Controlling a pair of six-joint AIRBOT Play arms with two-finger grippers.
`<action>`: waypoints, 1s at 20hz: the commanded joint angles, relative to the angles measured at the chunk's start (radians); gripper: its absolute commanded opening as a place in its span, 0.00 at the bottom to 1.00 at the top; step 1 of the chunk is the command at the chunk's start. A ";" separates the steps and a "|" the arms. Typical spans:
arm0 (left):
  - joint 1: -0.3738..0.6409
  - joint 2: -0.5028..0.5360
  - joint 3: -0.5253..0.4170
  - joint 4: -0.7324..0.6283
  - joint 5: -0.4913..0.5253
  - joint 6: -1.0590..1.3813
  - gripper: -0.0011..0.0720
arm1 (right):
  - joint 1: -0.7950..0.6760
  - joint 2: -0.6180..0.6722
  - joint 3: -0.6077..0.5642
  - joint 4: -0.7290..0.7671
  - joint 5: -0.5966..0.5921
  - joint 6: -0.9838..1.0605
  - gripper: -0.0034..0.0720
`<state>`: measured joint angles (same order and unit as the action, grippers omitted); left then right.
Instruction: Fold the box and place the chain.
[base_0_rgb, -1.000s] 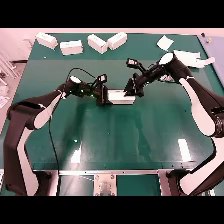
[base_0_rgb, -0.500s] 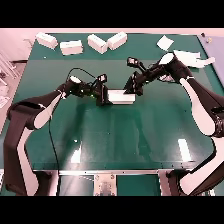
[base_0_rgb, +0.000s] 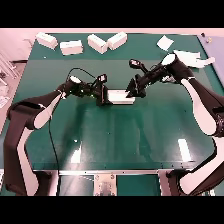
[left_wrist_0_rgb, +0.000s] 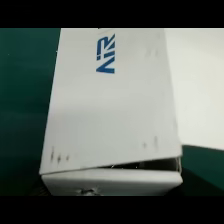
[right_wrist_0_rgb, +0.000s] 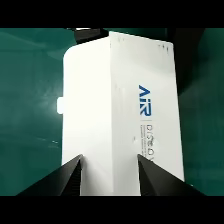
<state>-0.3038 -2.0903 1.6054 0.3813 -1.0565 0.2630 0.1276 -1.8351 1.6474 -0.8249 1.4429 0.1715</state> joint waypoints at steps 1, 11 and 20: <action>0.000 0.000 0.000 0.000 0.000 0.000 0.78 | -0.018 0.001 -0.018 0.018 -0.048 -0.042 0.58; 0.000 0.000 0.000 0.000 0.000 0.000 0.78 | -0.023 0.001 -0.023 0.058 -0.097 -0.059 0.58; 0.000 0.000 0.000 0.000 0.000 0.000 0.78 | -0.023 0.001 0.010 0.089 -0.100 -0.060 0.53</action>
